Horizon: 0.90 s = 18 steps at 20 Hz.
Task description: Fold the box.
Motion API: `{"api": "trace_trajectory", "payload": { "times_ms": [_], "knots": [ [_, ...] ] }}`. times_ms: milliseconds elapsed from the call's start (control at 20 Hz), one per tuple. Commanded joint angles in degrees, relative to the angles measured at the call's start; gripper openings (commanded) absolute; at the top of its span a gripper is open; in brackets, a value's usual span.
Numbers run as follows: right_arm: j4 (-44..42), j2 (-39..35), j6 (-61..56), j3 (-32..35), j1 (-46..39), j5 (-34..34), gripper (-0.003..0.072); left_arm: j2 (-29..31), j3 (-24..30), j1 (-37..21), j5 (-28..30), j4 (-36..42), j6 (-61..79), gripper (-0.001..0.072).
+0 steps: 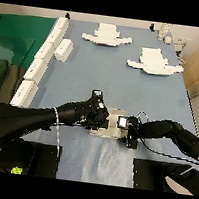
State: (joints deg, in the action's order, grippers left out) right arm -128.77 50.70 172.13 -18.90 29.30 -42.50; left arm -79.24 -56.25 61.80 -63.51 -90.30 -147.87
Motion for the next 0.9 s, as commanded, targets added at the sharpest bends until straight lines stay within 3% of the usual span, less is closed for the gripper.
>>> {"api": "trace_trajectory", "payload": {
  "times_ms": [0, 100, 150, 200, 600, 850],
  "knots": [
    [0.0, 0.0, 0.0, 0.0, 0.0, 0.0, 0.0516, 0.0, 0.0, 0.0, -0.1, 0.1, 0.4, 0.0018],
    [0.0, 0.0, 0.0, 0.0, 0.0, 0.0, 0.0516, 0.0, -0.1, 0.0, -0.1, 0.3, 0.5, 0.0051],
    [0.0, 0.0, 0.0, 0.0, 0.0, 0.0, 0.0516, 0.0, -0.1, 0.0, -0.1, 0.3, 0.4, 0.0386],
    [0.0, 0.0, 0.0, 0.0, 0.0, 0.0, 0.0517, 0.0, -0.1, 0.0, -0.2, 0.3, 0.3, 0.0604],
    [0.0, 0.0, 0.0, 0.0, 0.0, 0.0, 0.0516, 0.4, -0.8, 0.0, -1.2, 0.2, 1.1, 0.0601],
    [0.0, 0.0, 0.0, 0.0, 0.0, 0.0, 0.0517, 5.9, -2.9, -0.1, -5.3, -1.2, 2.7, 0.0601]
  ]
}}
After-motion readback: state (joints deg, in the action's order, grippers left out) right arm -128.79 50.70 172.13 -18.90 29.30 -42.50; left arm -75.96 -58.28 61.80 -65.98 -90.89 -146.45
